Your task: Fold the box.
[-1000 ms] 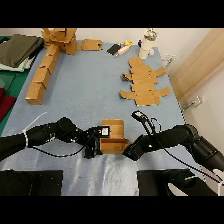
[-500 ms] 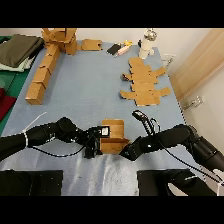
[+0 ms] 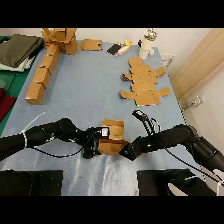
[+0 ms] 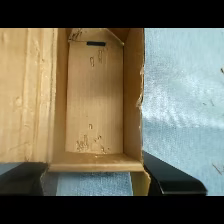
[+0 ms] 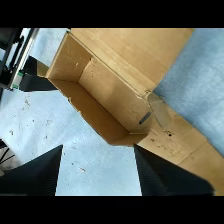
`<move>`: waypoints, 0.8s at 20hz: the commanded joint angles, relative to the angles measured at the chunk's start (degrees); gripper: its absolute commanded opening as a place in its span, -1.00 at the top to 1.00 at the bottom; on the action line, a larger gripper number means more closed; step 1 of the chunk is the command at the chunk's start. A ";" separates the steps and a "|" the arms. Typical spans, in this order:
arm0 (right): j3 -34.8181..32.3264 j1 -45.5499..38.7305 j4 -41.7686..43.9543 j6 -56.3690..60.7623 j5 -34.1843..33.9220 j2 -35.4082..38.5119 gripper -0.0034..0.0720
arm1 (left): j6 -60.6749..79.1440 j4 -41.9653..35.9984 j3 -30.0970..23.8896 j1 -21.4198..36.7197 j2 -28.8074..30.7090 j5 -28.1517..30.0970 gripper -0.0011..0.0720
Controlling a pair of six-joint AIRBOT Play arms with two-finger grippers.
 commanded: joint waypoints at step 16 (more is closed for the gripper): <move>0.04 0.00 0.02 15.69 2.45 -0.02 -0.95 | -3.50 0.07 0.07 0.04 0.61 1.20 -0.63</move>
